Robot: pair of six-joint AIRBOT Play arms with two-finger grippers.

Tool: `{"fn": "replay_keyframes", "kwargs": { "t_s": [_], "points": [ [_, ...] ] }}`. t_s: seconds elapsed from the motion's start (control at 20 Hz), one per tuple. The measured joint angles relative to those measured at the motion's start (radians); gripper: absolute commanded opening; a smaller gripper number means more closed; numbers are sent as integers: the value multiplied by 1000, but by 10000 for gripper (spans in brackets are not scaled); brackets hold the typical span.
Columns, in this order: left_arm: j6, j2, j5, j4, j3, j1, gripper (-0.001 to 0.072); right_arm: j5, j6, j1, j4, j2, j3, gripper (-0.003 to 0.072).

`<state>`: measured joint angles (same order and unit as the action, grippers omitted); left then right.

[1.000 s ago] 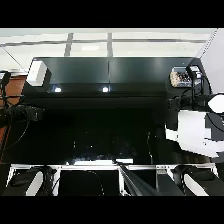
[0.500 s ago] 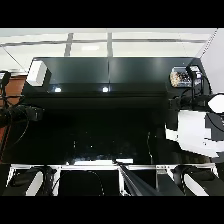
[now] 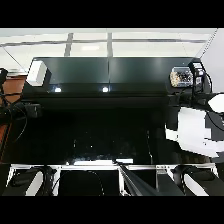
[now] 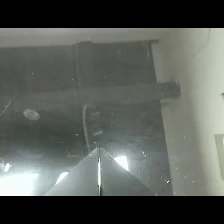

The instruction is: Fold the box and place the chain.

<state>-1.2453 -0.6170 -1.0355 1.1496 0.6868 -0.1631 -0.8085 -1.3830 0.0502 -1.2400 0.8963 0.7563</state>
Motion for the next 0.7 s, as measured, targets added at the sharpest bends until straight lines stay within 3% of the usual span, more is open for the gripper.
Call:
{"fn": "replay_keyframes", "kwargs": {
  "t_s": [0.05,0.1,0.15,0.4,0.55,0.7],
  "points": [
    [-3,-9,9,-23,0,0,389,3,-1,0,8,0,0,702],
    [-7,-22,16,-48,0,0,622,5,-1,0,12,0,0,705],
    [-9,-39,27,-77,0,0,719,0,2,0,9,0,2,704],
    [-15,-145,24,-125,0,-5,719,-155,-65,-77,-182,0,47,702],
    [-15,-196,11,-131,0,-7,718,-245,-161,-241,-369,0,66,703],
    [-15,-231,6,-134,0,-7,717,-265,-185,-460,-431,0,72,703]
  ]
}}
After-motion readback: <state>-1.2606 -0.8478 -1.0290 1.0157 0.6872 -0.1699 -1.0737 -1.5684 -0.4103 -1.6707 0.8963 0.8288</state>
